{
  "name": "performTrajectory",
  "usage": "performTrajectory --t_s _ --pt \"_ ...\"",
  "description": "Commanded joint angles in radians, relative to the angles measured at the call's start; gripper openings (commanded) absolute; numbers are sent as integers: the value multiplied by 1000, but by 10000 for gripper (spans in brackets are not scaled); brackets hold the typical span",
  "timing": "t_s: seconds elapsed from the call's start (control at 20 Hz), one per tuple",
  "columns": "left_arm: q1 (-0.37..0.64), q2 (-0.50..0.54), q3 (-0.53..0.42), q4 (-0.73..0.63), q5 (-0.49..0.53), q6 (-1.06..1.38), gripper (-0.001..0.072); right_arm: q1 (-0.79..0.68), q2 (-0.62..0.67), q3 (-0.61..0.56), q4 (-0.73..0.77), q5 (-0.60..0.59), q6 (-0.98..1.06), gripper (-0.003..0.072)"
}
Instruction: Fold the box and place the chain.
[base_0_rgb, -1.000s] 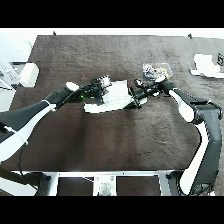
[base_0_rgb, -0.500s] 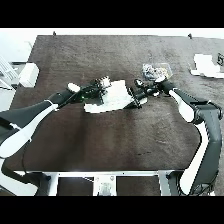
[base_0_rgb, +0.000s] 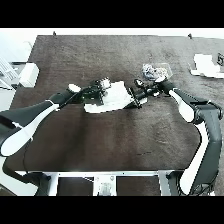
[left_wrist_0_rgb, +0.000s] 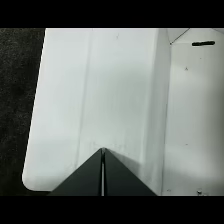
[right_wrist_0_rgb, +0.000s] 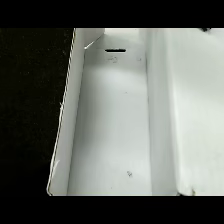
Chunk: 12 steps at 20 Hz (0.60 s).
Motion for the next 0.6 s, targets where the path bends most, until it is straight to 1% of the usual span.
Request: performTrajectory --t_s 0.0,0.1,0.3,0.35,0.4,0.45,0.5,0.55 --pt "0 42 2 -1 -94 4 20 1 1 1 0 1 1 289" --pt "25 88 2 -6 -210 -6 20 1 1 1 0 1 1 288" --pt "124 178 2 -3 -452 -52 23 1 1 1 0 1 1 289" --pt "146 188 2 6 -501 -52 52 1 1 1 0 1 1 289" --pt "164 190 2 21 -539 -63 390 1 1 1 0 1 1 289" --pt "174 189 2 53 -546 -102 543 1 1 1 0 0 0 289" --pt "176 189 2 135 -546 -140 542 1 1 1 0 1 1 289" --pt "174 187 2 206 -549 -177 580 1 1 1 0 1 1 289"
